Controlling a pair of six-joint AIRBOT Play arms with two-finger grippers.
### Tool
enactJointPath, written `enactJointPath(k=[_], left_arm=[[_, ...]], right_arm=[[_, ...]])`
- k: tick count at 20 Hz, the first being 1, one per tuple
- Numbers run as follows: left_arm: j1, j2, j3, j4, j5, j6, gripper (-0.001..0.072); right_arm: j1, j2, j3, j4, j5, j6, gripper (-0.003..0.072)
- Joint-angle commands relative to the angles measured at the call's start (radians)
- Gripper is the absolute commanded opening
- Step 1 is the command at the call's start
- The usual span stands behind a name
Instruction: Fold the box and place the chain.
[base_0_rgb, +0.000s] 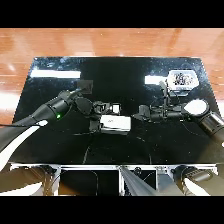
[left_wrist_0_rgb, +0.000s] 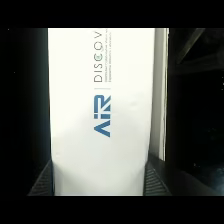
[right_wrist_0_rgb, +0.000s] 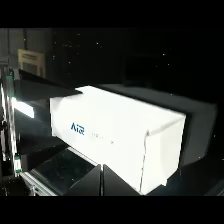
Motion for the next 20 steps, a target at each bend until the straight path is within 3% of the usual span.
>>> enactJointPath(k=[1, 2, 3, 4, 6, 10, 12, 15, 20], left_arm=[[0.000, -0.016, 0.000, 0.003, 0.019, -0.006, 0.0496], [0.000, -0.016, 0.001, 0.003, 0.016, -0.006, 0.0374], [0.000, -0.016, 0.005, 0.003, 0.016, -0.006, 0.0200], [0.000, -0.016, 0.011, 0.004, 0.017, -0.010, 0.0100], [0.000, -0.015, 0.040, 0.008, 0.019, -0.040, 0.0027], [0.018, -0.003, 0.134, 0.105, 0.033, -0.183, 0.0022], [0.073, 0.012, 0.174, 0.145, 0.064, -0.237, 0.0022], [0.253, 0.018, 0.223, 0.146, 0.085, -0.306, 0.0022], [0.642, -0.045, 0.280, 0.058, 0.012, -0.407, 0.0023]], right_arm=[[-0.001, 0.000, 0.000, -0.002, -0.005, 0.000, 0.0035], [0.000, 0.000, 0.000, -0.003, -0.008, 0.000, 0.0035], [-0.001, 0.000, 0.000, -0.003, -0.010, 0.000, 0.0035], [0.000, 0.000, 0.000, -0.005, -0.012, 0.000, 0.0035], [0.000, 0.000, 0.000, -0.005, -0.013, 0.000, 0.0035], [-0.001, 0.000, 0.000, -0.005, -0.013, -0.010, 0.0035], [-0.001, 0.000, 0.000, -0.005, -0.013, -0.023, 0.0036], [-0.001, 0.000, 0.000, -0.006, -0.013, -0.030, 0.0035], [0.000, 0.000, 0.000, -0.005, -0.018, -0.030, 0.0035]])
